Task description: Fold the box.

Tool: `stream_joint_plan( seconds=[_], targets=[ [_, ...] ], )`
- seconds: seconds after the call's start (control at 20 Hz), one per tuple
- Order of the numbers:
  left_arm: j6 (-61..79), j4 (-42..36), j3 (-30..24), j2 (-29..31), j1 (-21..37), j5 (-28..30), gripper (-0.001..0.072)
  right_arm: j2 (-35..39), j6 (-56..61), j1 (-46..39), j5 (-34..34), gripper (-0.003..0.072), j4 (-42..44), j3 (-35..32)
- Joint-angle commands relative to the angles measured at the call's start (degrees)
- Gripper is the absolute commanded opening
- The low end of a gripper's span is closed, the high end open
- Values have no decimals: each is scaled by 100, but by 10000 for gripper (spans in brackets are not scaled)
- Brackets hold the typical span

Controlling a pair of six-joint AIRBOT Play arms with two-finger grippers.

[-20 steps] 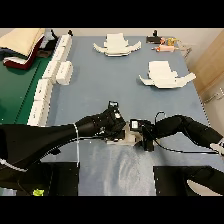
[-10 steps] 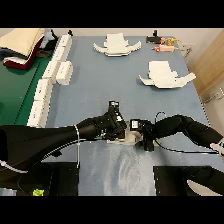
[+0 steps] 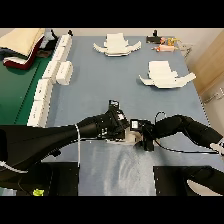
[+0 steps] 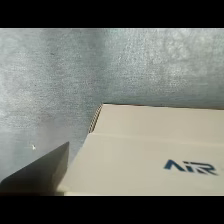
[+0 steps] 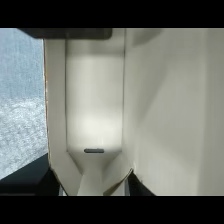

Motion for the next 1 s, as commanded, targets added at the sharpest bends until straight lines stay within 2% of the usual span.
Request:
stream_joint_plan(
  seconds=[0.0,0.15,0.45,0.55,0.6,0.7,0.95],
  targets=[
    [0,17,92,2,0,-131,481,-2,9,0,-2,464,0,4],
    [66,-17,358,2,0,-597,481,-2,9,0,-2,463,0,4],
    [761,-98,1163,122,-52,-2704,481,-2,9,0,-2,463,0,4],
    [754,-157,1263,122,-136,-2693,480,-2,9,0,-2,464,0,4],
    [769,-249,1279,122,-173,-2573,421,-2,9,0,-2,463,0,4],
    [955,-341,1279,122,-192,-2288,13,-2,9,0,-2,464,0,4],
    [2142,-682,1263,264,-63,-2164,13,-2,9,0,-2,464,0,4]
  ],
)
